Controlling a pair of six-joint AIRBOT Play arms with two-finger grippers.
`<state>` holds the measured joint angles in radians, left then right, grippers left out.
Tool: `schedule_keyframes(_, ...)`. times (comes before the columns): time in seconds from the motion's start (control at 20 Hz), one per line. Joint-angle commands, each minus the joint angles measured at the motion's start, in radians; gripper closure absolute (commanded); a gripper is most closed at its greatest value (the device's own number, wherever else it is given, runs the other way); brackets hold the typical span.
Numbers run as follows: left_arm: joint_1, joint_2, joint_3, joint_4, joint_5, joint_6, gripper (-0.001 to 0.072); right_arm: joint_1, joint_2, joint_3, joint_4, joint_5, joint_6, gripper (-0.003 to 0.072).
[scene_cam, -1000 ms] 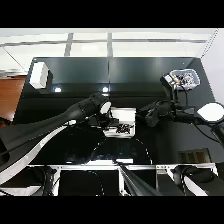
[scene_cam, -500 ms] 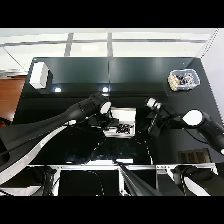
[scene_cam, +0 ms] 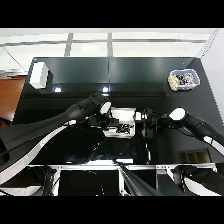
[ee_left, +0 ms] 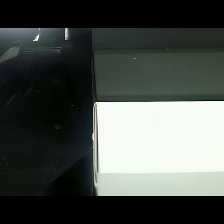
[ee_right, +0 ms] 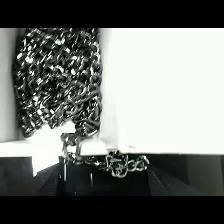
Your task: Fold the box and place the chain.
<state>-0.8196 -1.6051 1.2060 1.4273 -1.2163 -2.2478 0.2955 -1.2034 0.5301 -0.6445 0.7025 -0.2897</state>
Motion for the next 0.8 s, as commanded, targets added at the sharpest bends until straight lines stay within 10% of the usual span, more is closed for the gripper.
schedule_keyframes(0.0,0.0,0.0,0.0,0.0,0.0,0.0,0.068,0.002,-0.032,0.006,0.049,-0.024,-0.066,0.0217)
schedule_keyframes(0.1,0.0,0.0,0.0,0.0,0.0,0.0,0.0681,0.002,-0.034,0.006,0.047,-0.024,-0.038,0.0449)
schedule_keyframes(0.25,0.0,0.0,0.0,0.0,0.0,0.0,0.068,0.002,-0.032,0.006,-0.023,-0.035,0.102,0.0509)
schedule_keyframes(0.35,0.0,0.0,0.0,0.0,0.0,0.0,0.068,0.002,-0.022,0.006,-0.082,-0.031,0.185,0.0679)
schedule_keyframes(0.75,0.0,0.0,0.0,0.0,0.0,0.0,0.0681,-0.007,0.219,0.007,-0.265,0.043,0.669,0.0679)
